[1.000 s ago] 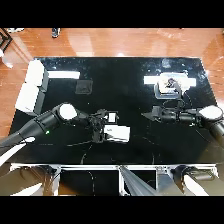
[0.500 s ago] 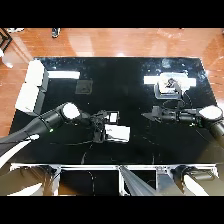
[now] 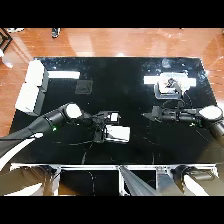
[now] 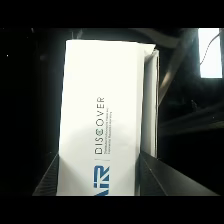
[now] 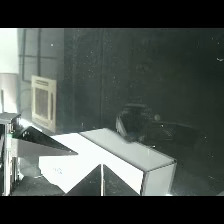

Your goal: Fold the box and place the chain.

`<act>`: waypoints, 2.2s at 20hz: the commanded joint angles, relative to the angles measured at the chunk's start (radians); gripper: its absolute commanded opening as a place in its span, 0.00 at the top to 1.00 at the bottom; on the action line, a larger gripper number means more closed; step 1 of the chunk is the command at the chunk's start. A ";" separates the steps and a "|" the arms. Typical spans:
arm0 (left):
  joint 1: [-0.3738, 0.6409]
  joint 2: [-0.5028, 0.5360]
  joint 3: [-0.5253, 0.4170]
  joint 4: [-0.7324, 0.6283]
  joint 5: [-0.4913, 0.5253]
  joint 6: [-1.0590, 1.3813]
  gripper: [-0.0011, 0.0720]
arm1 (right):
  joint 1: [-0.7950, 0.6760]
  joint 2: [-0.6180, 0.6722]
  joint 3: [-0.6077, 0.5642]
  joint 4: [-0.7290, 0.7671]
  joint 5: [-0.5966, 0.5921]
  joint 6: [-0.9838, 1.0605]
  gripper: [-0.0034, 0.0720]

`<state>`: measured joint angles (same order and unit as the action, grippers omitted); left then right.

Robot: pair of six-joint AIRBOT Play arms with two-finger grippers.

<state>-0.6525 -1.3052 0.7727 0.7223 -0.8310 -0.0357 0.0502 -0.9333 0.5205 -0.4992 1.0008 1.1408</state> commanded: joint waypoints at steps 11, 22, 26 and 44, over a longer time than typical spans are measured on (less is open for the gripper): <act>0.254 0.275 0.143 0.535 -0.663 -0.791 0.96 | 0.000 0.000 0.001 -0.005 -0.002 -0.001 0.93; 1.103 0.473 -0.001 0.780 -0.485 -0.939 0.95 | 0.000 0.000 0.001 -0.011 0.000 -0.049 0.93; 1.184 0.278 0.031 0.844 -0.459 -1.003 0.95 | 0.000 0.000 0.001 -0.011 0.015 -0.080 0.93; 1.402 0.167 0.070 0.523 -0.240 -0.757 0.52 | 0.000 0.000 0.001 -0.035 -0.025 -0.072 0.93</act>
<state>0.7509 -1.1084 0.8463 1.2705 -1.0489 -0.8257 0.0502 -0.9333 0.5205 -0.5350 0.9806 1.0657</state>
